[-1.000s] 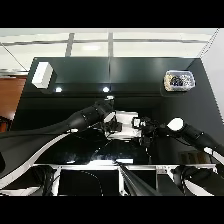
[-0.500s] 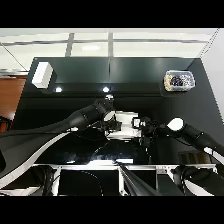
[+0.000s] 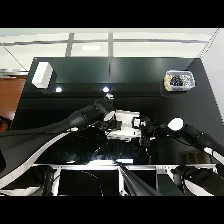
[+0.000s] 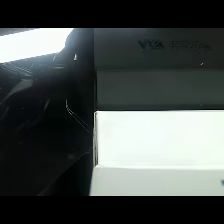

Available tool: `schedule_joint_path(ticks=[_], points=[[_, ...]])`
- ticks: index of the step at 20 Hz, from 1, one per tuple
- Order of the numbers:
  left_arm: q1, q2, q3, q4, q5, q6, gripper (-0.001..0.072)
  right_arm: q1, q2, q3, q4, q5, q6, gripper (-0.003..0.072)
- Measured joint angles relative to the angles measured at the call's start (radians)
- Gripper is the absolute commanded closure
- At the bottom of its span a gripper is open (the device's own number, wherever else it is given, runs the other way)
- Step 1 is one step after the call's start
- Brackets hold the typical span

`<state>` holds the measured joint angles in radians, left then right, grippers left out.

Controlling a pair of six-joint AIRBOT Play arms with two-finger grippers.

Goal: Fold the box and place the chain.

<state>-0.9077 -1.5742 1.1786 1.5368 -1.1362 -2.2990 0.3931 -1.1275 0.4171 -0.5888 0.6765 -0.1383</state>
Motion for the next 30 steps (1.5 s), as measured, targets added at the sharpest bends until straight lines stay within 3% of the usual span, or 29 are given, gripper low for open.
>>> schedule_joint_path(ticks=[10,11,13,14,15,16,29,30], points=[[0.0,0.0,0.0,-0.005,0.005,0.0,0.0684,0.0,0.097,0.052,-0.249,0.132,0.178,0.009],[0.0,0.0,0.0,-0.005,0.006,0.0,0.0683,0.0,0.1,0.053,-0.255,0.131,0.183,0.0251],[0.0,0.0,0.0,-0.005,0.014,-0.001,0.0683,0.0,0.103,0.054,-0.263,0.132,0.189,0.0287],[0.0,0.0,0.0,-0.005,0.019,-0.002,0.0683,0.0,0.104,0.055,-0.264,0.132,0.189,0.0375],[0.0,0.0,0.0,-0.005,0.021,-0.002,0.0684,0.0,0.105,0.055,-0.258,0.132,0.19,0.0534],[0.0,0.0,0.0,-0.005,0.023,-0.004,0.0683,0.0,0.106,0.055,-0.247,0.132,0.192,0.0561],[0.0,0.0,0.0,-0.005,0.027,-0.003,0.0683,0.024,0.062,0.046,-0.022,0.047,0.217,0.056],[0.0,0.0,0.0,-0.005,0.027,-0.003,0.0683,0.026,0.06,0.045,-0.02,0.038,0.233,0.0528]])
